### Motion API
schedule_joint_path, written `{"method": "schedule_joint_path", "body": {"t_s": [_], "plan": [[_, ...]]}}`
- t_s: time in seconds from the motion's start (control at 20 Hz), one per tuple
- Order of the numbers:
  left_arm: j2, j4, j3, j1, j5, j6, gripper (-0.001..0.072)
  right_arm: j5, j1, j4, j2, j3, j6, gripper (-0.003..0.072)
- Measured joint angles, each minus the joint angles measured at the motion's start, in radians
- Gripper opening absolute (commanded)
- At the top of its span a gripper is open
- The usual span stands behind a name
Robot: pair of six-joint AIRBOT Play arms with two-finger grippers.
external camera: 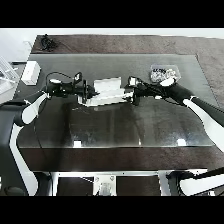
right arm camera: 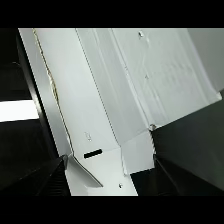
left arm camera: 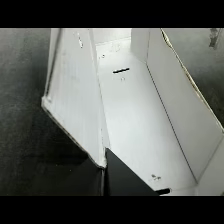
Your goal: Fold the box and place the chain.
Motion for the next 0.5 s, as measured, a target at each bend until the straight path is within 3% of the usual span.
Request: {"method": "schedule_joint_path", "body": {"t_s": [0.5], "plan": [[0.000, 0.000, 0.000, 0.000, 0.000, 0.000, 0.0019, 0.152, -0.029, -0.002, -0.109, 0.148, -0.020, 0.0643]]}}
